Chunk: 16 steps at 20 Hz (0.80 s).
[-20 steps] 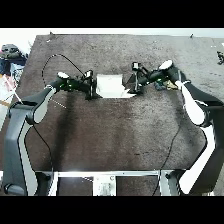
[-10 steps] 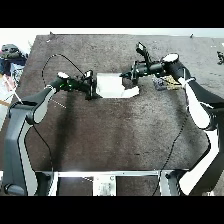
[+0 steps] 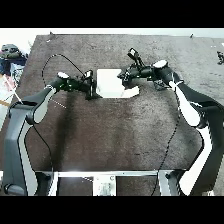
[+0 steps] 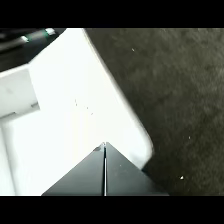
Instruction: Fold the box and place the chain.
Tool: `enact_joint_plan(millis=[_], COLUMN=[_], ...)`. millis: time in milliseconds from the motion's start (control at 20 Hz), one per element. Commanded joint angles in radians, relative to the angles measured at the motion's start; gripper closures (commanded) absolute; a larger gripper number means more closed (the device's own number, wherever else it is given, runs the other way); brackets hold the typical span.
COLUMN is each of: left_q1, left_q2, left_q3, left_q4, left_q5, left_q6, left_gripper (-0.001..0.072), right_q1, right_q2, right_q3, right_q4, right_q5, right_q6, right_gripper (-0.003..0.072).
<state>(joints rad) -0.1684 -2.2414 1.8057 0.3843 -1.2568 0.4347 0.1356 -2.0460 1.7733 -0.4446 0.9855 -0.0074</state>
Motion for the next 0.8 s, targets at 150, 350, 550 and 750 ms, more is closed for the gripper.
enact_joint_plan(millis=[150,350,550,750], left_q1=[0.000,0.000,0.000,0.000], left_q2=[0.000,0.000,0.000,0.000], left_q3=[0.000,0.000,0.000,0.000], left_q4=[0.000,0.000,0.000,0.000], left_q5=[0.000,0.000,0.000,0.000], left_q6=[0.000,0.000,0.000,0.000], left_gripper=[0.0178,0.0178,0.0178,0.0178], right_q1=[0.002,0.002,0.002,-0.005], right_q2=[-0.043,-0.042,-0.036,0.029], right_q3=[-0.001,-0.001,-0.001,0.001], right_q4=[-0.011,-0.039,-0.049,-0.050], right_q5=[-0.022,-0.022,-0.022,-0.022], right_q6=[0.001,0.001,0.001,0.002], right_gripper=[0.0672,0.0672,0.0672,0.0672])
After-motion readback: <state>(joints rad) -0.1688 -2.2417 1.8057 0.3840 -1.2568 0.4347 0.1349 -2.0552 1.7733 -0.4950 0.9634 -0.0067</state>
